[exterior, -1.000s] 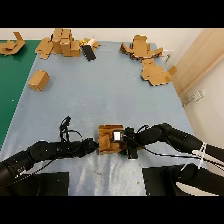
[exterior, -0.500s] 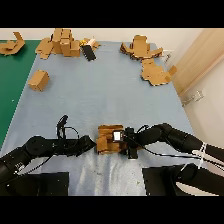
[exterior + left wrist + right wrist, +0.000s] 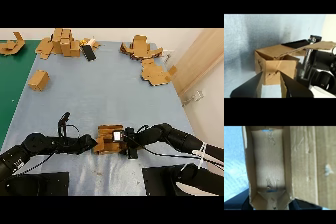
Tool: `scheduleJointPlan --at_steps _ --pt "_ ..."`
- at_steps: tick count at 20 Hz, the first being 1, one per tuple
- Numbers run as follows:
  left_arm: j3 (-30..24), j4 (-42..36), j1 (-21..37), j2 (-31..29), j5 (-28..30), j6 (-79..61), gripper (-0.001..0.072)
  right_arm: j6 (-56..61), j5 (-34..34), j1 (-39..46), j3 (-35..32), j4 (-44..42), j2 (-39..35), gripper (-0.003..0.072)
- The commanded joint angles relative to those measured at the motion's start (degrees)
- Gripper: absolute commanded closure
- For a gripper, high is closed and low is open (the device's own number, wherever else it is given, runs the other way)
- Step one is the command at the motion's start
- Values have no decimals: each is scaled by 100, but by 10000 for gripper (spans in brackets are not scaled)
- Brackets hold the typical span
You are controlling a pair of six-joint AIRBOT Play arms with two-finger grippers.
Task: Fold the box.
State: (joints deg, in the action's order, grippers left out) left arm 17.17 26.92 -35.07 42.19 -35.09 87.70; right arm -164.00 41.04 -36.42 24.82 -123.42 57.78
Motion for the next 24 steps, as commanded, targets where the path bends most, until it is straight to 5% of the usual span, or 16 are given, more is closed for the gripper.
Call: scheduleJointPlan --at_steps 1,9,15,24 --pt "11 -35 2 105 46 35 358 2 -2 0 -2 0 2 218" --pt "26 -26 -42 428 -136 15 349 2 -2 0 -2 0 2 217" --pt "463 249 -894 743 302 85 349 2 0 0 -2 -2 2 217" --pt "1561 2905 -1438 1624 -321 2212 350 2 2 0 -2 -2 2 218"
